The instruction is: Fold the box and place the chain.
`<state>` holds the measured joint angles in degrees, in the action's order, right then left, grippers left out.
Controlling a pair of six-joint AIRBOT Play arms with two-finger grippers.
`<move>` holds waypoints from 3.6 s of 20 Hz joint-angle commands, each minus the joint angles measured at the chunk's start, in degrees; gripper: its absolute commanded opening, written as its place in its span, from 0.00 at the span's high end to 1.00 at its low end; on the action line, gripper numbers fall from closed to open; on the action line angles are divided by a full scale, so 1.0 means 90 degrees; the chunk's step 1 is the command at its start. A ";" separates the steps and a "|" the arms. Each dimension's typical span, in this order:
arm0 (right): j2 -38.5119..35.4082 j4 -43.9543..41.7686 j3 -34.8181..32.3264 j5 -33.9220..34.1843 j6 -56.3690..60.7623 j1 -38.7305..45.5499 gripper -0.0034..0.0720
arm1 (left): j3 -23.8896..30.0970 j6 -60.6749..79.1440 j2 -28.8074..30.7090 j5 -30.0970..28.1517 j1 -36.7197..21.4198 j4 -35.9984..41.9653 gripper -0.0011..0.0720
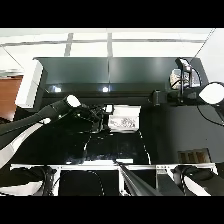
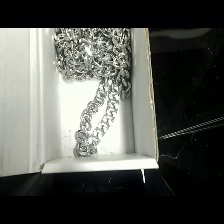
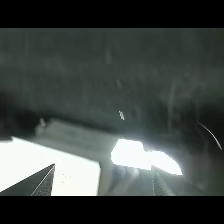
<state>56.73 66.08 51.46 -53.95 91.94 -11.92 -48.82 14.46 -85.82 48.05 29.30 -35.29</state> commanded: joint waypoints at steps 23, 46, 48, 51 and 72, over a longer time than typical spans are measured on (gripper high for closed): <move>0.0969 -0.2494 -0.0641 -0.0500 -0.9022 -0.0855 0.04 | -0.0005 0.0010 -0.0005 -0.0005 0.0010 -0.0007 0.43; 0.1030 -0.1838 -0.0658 -0.0398 -0.8376 -0.0988 0.65 | -0.0005 0.0010 -0.0005 -0.0005 0.0010 -0.0007 0.43; 0.1030 -0.1838 -0.0702 -0.0454 -0.8376 -0.0988 0.65 | -0.0005 0.0010 -0.0005 -0.0005 0.0010 -0.0007 0.43; 0.1030 -0.1838 -0.0716 -0.0520 -0.8374 -0.0988 0.65 | -0.0005 0.0010 -0.0005 -0.0005 0.0010 -0.0007 0.43; 0.1071 -0.1836 -0.0736 -0.0673 -0.8306 -0.0988 0.46 | -0.0005 0.0010 -0.0005 -0.0005 0.0010 -0.0007 0.43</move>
<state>66.11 49.60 44.88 -59.90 17.17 -20.78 -48.82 14.55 -85.82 48.10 29.36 -35.35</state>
